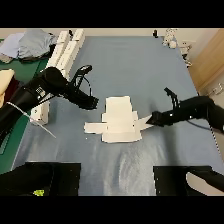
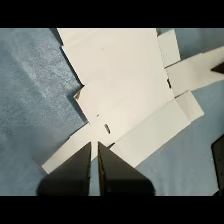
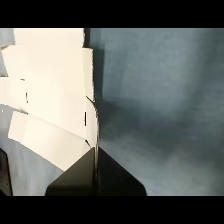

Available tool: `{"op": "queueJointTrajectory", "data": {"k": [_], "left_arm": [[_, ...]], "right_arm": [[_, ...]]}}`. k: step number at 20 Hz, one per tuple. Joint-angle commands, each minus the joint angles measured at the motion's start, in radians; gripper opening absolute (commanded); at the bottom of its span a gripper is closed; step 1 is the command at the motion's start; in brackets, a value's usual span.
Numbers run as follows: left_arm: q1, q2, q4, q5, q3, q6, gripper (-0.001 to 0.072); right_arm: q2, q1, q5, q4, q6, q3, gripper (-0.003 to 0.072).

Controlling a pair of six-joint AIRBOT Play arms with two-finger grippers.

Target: Fold the box.

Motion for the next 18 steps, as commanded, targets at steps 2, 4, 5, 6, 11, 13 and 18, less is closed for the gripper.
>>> {"op": "queueJointTrajectory", "data": {"k": [2,4,5,6,11,13,18], "left_arm": [[0.053,0.000,0.001,-0.034,0.000,0.013,0.0500],[0.082,-0.003,0.000,-0.036,0.000,0.022,0.0500],[0.100,-0.012,-0.002,-0.042,0.000,0.024,0.0500],[0.117,-0.028,-0.017,-0.049,-0.001,0.037,0.0500],[0.193,-0.192,-0.289,-0.115,0.000,0.264,0.0500],[0.201,-0.276,-0.410,-0.119,0.000,0.371,0.0500],[0.197,-0.465,-0.465,-0.144,0.080,0.439,0.0500]], "right_arm": [[0.371,0.163,0.213,-0.009,0.206,-0.259,0.0001],[0.491,0.201,0.230,-0.035,0.229,-0.299,0.0000],[0.537,0.213,0.229,-0.053,0.245,-0.311,0.0000],[0.571,0.220,0.227,-0.068,0.261,-0.322,0.0001],[0.581,0.222,0.209,-0.093,0.280,-0.339,0.0001],[0.581,0.222,0.207,-0.092,0.280,-0.339,0.0001],[0.581,0.222,0.130,-0.093,0.277,-0.339,0.0001]]}}
